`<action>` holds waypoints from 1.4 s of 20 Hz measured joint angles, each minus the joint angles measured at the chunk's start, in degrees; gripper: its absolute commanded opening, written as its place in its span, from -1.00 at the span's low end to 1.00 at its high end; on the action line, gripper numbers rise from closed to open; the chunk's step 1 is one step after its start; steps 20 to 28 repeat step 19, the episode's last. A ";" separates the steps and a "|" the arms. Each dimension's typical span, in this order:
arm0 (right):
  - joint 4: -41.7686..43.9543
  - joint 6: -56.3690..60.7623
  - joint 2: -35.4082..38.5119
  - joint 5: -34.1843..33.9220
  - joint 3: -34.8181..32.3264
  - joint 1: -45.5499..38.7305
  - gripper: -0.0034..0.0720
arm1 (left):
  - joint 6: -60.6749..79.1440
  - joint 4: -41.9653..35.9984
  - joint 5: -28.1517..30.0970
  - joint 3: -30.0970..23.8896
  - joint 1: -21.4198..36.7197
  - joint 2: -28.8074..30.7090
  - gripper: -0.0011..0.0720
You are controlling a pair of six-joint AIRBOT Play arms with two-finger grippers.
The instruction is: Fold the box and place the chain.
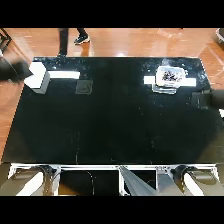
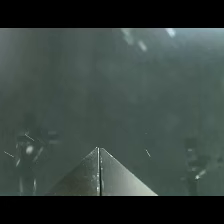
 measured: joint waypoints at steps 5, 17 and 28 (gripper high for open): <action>-2.12 0.96 5.79 5.35 -10.91 -0.85 -0.87 | -1.49 1.70 10.03 -25.75 -9.53 18.73 -0.92; -2.45 1.20 7.17 6.40 -14.10 -1.03 -0.87 | -0.72 2.12 14.40 -33.31 -12.09 24.70 -0.92; -2.45 1.20 7.17 6.43 -14.10 -1.03 -0.87 | -0.39 2.08 14.45 -33.40 -12.13 24.74 -0.92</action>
